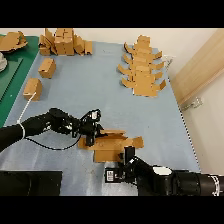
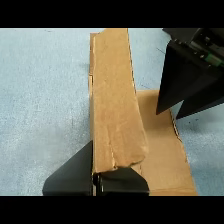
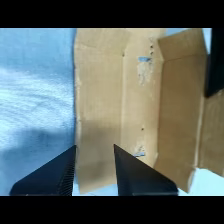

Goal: Fold the box.

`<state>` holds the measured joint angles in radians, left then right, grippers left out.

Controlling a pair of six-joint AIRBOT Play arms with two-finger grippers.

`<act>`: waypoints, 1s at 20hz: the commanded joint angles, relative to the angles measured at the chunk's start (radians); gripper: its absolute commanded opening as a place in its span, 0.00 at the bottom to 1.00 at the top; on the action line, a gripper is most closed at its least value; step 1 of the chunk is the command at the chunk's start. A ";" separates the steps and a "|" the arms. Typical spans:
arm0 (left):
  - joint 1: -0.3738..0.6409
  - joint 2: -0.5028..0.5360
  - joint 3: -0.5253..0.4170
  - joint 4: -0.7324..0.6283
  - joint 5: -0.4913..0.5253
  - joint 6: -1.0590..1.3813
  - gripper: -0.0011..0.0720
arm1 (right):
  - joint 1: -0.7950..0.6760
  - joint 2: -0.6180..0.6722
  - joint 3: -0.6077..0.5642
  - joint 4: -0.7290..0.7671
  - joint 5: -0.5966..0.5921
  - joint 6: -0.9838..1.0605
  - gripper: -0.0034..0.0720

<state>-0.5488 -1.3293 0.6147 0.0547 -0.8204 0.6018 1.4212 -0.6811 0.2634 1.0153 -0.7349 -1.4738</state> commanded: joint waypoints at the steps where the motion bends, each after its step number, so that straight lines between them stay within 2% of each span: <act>1: 0.000 -0.001 0.000 0.000 0.000 0.000 0.03 | 0.002 -0.001 -0.001 0.067 0.002 -0.031 0.56; 11: 0.000 -0.001 0.000 0.000 0.000 0.000 0.03 | 0.000 -0.067 -0.001 -0.063 0.012 -0.025 0.55; 20: 0.000 -0.001 0.000 0.000 0.000 0.000 0.03 | -0.001 -0.041 0.006 -0.213 0.008 0.157 0.55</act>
<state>-0.5488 -1.3293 0.6147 0.0551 -0.8204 0.6022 1.4208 -0.7300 0.2646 0.8639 -0.7235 -1.4040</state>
